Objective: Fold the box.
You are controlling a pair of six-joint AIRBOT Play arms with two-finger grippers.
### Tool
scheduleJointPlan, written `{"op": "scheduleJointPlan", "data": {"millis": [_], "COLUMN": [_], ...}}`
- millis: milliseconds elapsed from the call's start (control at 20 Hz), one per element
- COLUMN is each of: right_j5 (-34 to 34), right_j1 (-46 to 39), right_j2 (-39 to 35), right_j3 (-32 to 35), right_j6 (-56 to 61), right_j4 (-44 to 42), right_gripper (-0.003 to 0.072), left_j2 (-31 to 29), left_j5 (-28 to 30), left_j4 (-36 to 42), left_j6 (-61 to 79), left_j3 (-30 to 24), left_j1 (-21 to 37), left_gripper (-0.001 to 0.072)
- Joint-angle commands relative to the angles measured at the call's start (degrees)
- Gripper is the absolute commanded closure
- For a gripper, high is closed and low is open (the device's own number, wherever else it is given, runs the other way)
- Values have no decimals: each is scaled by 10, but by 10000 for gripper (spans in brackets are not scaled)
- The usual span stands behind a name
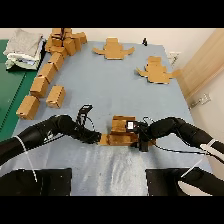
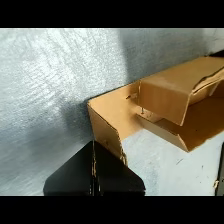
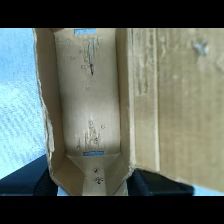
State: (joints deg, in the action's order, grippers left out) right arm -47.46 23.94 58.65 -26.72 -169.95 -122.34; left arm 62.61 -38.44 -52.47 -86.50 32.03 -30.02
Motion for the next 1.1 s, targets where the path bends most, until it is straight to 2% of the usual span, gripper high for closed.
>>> {"op": "scheduleJointPlan", "data": {"millis": [0, 650, 1050], "right_j5": [0, 0, 0], "right_j1": [0, 0, 0], "right_j2": [0, 0, 0], "right_j3": [0, 0, 0], "right_j6": [0, 0, 0], "right_j4": [0, 0, 0], "right_gripper": [131, 131, 131], "left_j2": [13, 23, 23], "left_j5": [10, 5, -42], "left_j4": [2, 13, 18], "left_j6": [-2, -1, 1], "left_j3": [0, 3, 60], "left_j1": [-11, -11, -11], "left_gripper": [697, 697, 697]}}
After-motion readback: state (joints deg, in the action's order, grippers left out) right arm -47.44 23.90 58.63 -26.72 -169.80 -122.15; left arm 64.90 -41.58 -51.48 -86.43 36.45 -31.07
